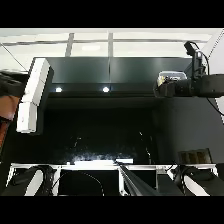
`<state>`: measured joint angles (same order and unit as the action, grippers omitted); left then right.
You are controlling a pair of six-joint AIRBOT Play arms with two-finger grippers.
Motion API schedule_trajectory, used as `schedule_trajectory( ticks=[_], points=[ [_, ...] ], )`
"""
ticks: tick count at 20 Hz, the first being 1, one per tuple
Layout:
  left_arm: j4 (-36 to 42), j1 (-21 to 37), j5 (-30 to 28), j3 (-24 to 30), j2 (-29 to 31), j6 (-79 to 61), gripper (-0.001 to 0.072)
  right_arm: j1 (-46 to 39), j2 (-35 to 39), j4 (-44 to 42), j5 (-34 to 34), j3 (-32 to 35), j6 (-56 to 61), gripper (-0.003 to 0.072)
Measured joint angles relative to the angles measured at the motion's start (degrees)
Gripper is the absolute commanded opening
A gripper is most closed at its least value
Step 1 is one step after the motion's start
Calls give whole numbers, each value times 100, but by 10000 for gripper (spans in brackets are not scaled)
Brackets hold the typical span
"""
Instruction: Fold the box and place the chain.
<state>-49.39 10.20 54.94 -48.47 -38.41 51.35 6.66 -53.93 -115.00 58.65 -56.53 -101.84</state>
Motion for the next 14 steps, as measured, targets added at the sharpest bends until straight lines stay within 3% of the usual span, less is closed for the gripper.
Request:
schedule_trajectory(
  ticks=[3,6,14],
  points=[
    [-1126,-1255,-107,470,17,1593,27,0,479,1381,33,605,962,27],
    [-1731,-2004,-341,964,26,2605,28,-2,1047,2094,-343,1456,1676,25],
    [-2162,-2481,-737,1318,26,3314,30,-2,1609,2496,-789,2127,2197,26]
  ],
)
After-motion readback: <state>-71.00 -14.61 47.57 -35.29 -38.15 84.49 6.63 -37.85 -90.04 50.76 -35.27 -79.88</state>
